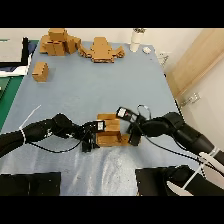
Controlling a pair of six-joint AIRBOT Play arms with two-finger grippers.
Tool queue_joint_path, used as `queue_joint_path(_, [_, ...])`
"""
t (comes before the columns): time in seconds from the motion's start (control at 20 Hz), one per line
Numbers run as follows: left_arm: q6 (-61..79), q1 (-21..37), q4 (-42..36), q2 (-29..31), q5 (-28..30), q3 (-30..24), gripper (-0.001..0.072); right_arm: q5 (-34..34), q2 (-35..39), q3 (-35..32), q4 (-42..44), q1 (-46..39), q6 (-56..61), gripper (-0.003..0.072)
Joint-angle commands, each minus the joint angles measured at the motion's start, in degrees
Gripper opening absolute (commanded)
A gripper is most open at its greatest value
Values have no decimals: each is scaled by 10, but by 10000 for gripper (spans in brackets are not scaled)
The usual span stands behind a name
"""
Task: Fold the box.
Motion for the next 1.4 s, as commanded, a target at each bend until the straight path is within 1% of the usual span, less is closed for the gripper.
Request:
queue_joint_path(0.0, [0,0,0,0,0,1,385,-116,39,37,-225,-7,341,5])
queue_joint_path(0.05, [0,0,0,0,0,1,385,-141,41,42,-265,-19,411,4])
queue_joint_path(0.1, [0,0,0,0,0,1,385,-162,40,42,-278,-40,455,4])
queue_joint_path(0.15, [0,0,0,0,0,1,385,-172,35,39,-259,-67,467,4])
queue_joint_path(0.2, [0,0,0,0,0,1,385,-174,26,35,-224,-93,466,4])
queue_joint_path(0.3, [0,0,0,0,0,1,385,-158,1,15,-123,-137,450,4])
queue_joint_path(0.45, [0,0,0,0,0,1,385,-99,-43,-25,28,-146,379,4])
queue_joint_path(0.55, [0,0,0,0,0,1,385,-65,-66,-38,91,-145,351,4])
queue_joint_path(0.65, [0,0,0,0,0,1,385,-59,-71,-38,137,-145,320,3])
queue_joint_path(1.05, [0,0,0,0,0,1,385,-61,-72,-52,156,-145,291,3])
queue_joint_path(1.2, [0,0,0,0,0,1,385,-76,-68,-48,193,-145,272,3])
queue_joint_path(1.35, [0,0,0,0,0,1,385,-88,-38,-36,226,-145,273,3])
